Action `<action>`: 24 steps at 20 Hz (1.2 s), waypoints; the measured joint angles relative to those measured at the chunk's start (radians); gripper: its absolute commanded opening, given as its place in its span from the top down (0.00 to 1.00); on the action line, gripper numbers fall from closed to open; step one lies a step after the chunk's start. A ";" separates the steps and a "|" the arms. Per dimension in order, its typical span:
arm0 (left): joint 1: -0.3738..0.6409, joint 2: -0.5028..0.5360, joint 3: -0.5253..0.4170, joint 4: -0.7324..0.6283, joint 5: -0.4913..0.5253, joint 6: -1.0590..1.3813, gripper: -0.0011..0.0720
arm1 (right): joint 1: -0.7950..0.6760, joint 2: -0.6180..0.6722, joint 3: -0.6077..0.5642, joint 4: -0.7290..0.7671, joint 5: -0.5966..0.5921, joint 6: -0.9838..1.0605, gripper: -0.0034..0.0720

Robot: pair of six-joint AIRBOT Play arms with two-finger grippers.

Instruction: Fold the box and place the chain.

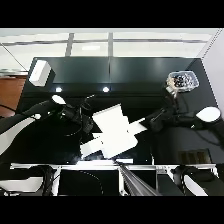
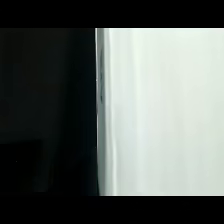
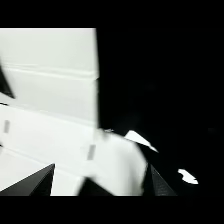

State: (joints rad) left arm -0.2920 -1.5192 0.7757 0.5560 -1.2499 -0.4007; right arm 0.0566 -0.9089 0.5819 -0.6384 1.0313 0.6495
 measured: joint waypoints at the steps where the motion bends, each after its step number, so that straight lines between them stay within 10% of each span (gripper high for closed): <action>1: -0.021 0.029 0.006 0.032 0.025 0.002 0.96 | -0.024 0.000 0.047 -0.055 0.030 -0.001 0.03; 11: -0.165 0.165 0.014 0.237 0.258 0.195 0.95 | -0.065 0.000 0.174 -0.153 0.069 -0.048 0.03; 24: -0.191 0.103 0.016 0.210 0.305 0.312 0.95 | 0.238 0.000 -0.108 -0.124 -0.118 -0.318 0.03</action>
